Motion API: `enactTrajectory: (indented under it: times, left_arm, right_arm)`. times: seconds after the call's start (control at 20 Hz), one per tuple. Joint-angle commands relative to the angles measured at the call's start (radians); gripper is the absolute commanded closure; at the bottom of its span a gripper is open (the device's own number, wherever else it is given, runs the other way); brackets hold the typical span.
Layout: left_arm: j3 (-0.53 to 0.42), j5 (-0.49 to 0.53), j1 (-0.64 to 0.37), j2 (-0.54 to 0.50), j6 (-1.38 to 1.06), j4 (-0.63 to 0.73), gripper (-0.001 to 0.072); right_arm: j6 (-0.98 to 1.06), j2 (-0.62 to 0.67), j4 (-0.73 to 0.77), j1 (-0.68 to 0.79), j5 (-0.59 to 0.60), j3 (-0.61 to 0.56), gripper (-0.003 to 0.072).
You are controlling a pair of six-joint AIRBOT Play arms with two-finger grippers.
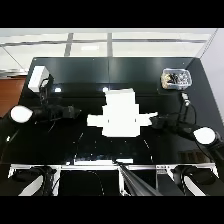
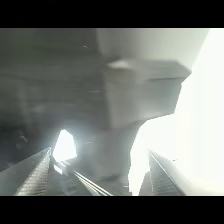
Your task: Fold the box and place the chain.
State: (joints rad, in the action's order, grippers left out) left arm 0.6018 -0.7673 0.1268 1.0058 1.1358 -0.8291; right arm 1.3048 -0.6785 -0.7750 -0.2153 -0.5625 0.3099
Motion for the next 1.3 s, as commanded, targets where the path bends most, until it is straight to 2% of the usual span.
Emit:
enactTrajectory:
  times: [0.0,0.15,0.25,0.4,0.5,0.6,0.7,0.75,0.95,1.25]
  left_arm:
    - [0.180,-0.253,-0.034,0.297,-0.217,0.306,0.0006]
    - [0.319,-0.360,-0.011,0.509,-0.229,0.376,0.0006]
    - [0.389,-0.385,0.022,0.592,-0.255,0.373,0.0007]
    - [0.459,-0.430,0.067,0.673,-0.299,0.365,0.0006]
    - [0.499,-0.488,0.097,0.708,-0.371,0.370,0.0007]
    - [0.545,-0.597,0.130,0.741,-0.455,0.369,0.0055]
    - [0.584,-0.674,0.153,0.763,-0.531,0.322,0.0294]
    - [0.597,-0.677,0.158,0.766,-0.543,0.297,0.0316]
    - [0.641,-0.682,0.174,0.781,-0.555,0.251,0.0320]
    - [0.641,-0.649,0.222,0.792,-0.554,0.202,0.0320]
  right_arm:
    - [0.005,0.002,0.011,-0.053,0.042,-0.029,0.0675]
    - [0.005,0.002,0.013,-0.054,0.021,-0.029,0.0675]
    - [0.005,0.002,0.014,-0.054,-0.019,-0.029,0.0674]
    - [0.005,0.002,0.014,-0.053,-0.004,-0.029,0.0675]
    - [0.005,0.002,0.015,-0.054,-0.004,-0.029,0.0674]
    - [0.005,0.002,0.016,-0.054,-0.011,-0.029,0.0674]
    - [0.005,0.002,0.016,-0.054,-0.017,-0.029,0.0674]
    - [0.005,0.002,0.015,-0.054,-0.026,-0.029,0.0674]
    - [0.005,0.002,0.015,-0.054,-0.043,-0.029,0.0675]
    - [0.005,0.002,0.014,-0.054,-0.041,-0.029,0.0674]
